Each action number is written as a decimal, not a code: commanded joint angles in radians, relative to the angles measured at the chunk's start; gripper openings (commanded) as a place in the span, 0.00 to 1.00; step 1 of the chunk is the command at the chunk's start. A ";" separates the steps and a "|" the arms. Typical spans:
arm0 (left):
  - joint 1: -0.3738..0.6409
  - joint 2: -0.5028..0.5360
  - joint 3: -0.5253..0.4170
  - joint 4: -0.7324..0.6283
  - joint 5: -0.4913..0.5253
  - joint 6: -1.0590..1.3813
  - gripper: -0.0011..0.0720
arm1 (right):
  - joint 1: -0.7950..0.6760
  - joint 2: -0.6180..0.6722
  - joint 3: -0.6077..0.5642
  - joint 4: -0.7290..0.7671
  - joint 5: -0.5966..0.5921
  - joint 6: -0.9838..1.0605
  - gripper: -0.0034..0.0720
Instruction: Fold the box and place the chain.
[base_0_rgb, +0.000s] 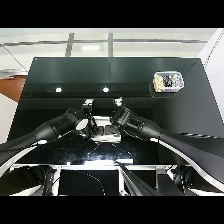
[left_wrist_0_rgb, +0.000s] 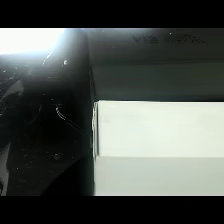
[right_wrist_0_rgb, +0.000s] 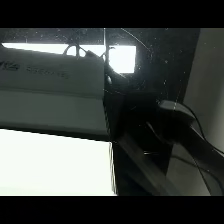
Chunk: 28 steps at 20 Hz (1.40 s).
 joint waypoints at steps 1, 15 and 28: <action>0.000 0.000 0.000 0.000 -0.002 0.002 0.06 | 0.001 -0.001 0.001 -0.001 0.001 0.005 0.09; 0.000 0.000 0.000 0.000 -0.002 0.002 0.06 | 0.001 0.079 0.001 -0.011 -0.075 0.004 0.48; 0.000 0.000 0.000 0.000 -0.003 0.002 0.06 | -0.007 0.074 -0.063 -0.009 0.029 0.151 0.40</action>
